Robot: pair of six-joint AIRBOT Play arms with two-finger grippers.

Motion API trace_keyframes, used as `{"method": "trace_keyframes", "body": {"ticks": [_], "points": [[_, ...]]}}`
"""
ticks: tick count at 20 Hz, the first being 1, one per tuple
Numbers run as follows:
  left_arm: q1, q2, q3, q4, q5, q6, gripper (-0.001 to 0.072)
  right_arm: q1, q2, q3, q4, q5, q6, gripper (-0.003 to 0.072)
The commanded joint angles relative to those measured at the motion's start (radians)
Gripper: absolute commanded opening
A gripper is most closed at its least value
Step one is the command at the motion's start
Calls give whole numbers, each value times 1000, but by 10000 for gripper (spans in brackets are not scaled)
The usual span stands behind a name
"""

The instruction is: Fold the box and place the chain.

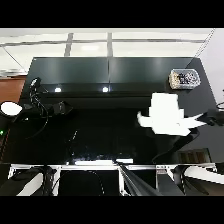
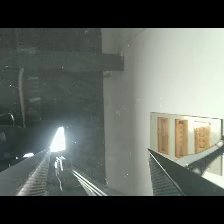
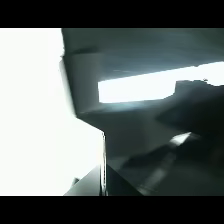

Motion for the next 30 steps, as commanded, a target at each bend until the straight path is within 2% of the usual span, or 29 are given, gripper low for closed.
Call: {"method": "trace_keyframes", "body": {"ticks": [1, 5, 6, 8, 10, 12, 13, 15, 17, 20, 22, 25, 26, 28, 30], "points": [[1, -1, 0, 0, -14, 0, 708, 129, 66, -112, 228, -25, -75, 10], [0, -1, 0, 0, -4, 6, 707, 349, 227, -342, 672, -194, -258, 10], [0, -1, 0, -1, 4, 7, 707, 434, 270, -404, 720, -269, -287, 10], [-14, -7, 1, -53, 16, 7, 705, 628, 331, -505, 748, -494, -290, 10], [-18, -43, 3, -228, -2, 116, 700, 804, 335, -550, 765, -662, -290, 10], [-18, -132, 34, -402, -95, 274, 699, 953, 335, -555, 781, -767, -288, 10], [-23, -194, 69, -426, -163, 299, 699, 999, 335, -555, 794, -801, -288, 10], [-51, -314, 147, -357, -256, 301, 699, 1075, 335, -555, 802, -853, -286, 10], [-94, -418, 219, -296, -320, 300, 699, 1104, 335, -555, 803, -853, -283, 10], [-158, -545, 308, -303, -399, 353, 699, 1121, 335, -555, 803, -845, -278, 10], [-194, -637, 383, -316, -547, 448, 698, 1121, 335, -555, 802, -840, -278, 10], [-253, -729, 484, -227, -666, 457, 677, 1121, 335, -555, 802, -821, -278, 10], [-269, -748, 507, -186, -686, 458, 609, 1121, 335, -555, 802, -818, -278, 10], [-293, -782, 542, -152, -753, 498, 321, 1121, 335, -555, 801, -814, -278, 10], [-301, -793, 549, -152, -774, 529, 106, 1121, 335, -555, 796, -814, -278, 10]]}}
